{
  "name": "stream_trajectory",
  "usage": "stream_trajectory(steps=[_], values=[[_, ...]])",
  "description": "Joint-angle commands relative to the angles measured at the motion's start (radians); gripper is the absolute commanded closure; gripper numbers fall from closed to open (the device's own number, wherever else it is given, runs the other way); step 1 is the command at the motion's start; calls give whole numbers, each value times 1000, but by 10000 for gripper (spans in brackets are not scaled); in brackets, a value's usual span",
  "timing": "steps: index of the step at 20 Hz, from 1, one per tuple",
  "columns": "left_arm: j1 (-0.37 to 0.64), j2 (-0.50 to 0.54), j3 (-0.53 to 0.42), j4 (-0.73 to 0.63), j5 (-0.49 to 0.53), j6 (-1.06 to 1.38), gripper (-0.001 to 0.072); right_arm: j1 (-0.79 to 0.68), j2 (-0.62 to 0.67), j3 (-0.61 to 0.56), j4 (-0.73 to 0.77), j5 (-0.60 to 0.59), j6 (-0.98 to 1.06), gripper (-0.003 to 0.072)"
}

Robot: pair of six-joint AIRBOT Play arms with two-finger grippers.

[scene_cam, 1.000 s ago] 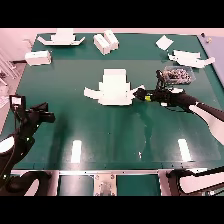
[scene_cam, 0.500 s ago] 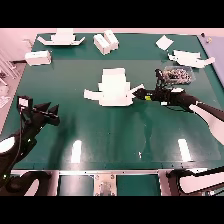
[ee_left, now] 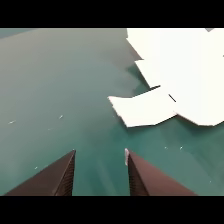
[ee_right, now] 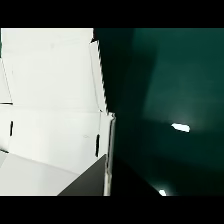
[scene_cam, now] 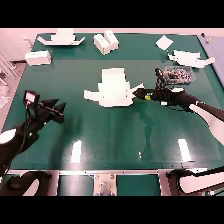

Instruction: Fold the box and place the chain.

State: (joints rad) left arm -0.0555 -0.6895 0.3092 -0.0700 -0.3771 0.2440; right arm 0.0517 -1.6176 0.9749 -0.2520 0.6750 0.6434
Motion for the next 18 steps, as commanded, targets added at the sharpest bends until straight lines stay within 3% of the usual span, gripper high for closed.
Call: stream_trajectory(steps=[1, 10, 15, 18], values=[[0, -190, 136, 12, -107, 28, 313, 2, 0, 0, -2, 8, 0, 681], [0, -742, 609, 142, -440, -142, 312, 1, 0, 0, -2, 29, 3, 680], [0, -892, 761, 181, -457, -236, 315, 1, 0, 0, 2, 29, 3, 680], [0, -1005, 886, 287, -553, -380, 314, 1, 0, 0, 2, 29, 3, 680]])
